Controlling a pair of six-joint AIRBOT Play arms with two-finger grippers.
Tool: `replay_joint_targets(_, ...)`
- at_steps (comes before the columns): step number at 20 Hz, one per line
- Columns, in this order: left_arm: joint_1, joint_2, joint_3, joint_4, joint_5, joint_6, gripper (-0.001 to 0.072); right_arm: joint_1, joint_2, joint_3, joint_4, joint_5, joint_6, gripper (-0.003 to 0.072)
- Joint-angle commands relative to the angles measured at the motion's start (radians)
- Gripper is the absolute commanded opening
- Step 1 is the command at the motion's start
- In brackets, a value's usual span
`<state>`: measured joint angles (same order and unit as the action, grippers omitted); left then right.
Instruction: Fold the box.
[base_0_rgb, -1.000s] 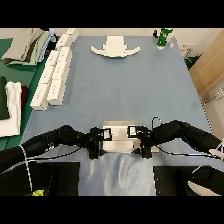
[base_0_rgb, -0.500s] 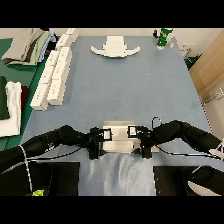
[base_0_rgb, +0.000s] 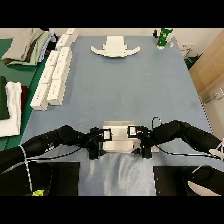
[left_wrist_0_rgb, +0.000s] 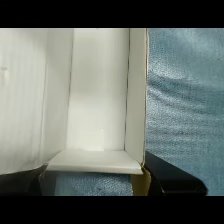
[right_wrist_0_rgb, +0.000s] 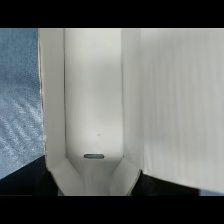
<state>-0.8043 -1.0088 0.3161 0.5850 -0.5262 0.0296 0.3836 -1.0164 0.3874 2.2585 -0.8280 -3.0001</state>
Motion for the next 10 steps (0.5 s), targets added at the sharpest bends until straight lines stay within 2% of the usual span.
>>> replay_joint_targets(1, 0.0, -0.001, 0.0, 0.0, 0.001, 0.0, 0.0527, 0.0, 0.0, 0.0, 0.001, 0.0, 0.001, 0.0505)
replay_joint_targets(8, 0.0, -0.001, 0.0, 0.0, 0.001, 0.0, 0.0526, 0.0, 0.0, 0.0, 0.001, 0.005, 0.001, 0.0505)
replay_joint_targets(10, 0.0, -0.001, 0.0, 0.0, 0.001, 0.0, 0.0527, 0.0, 0.0, 0.0, -0.001, 0.01, 0.001, 0.0538)
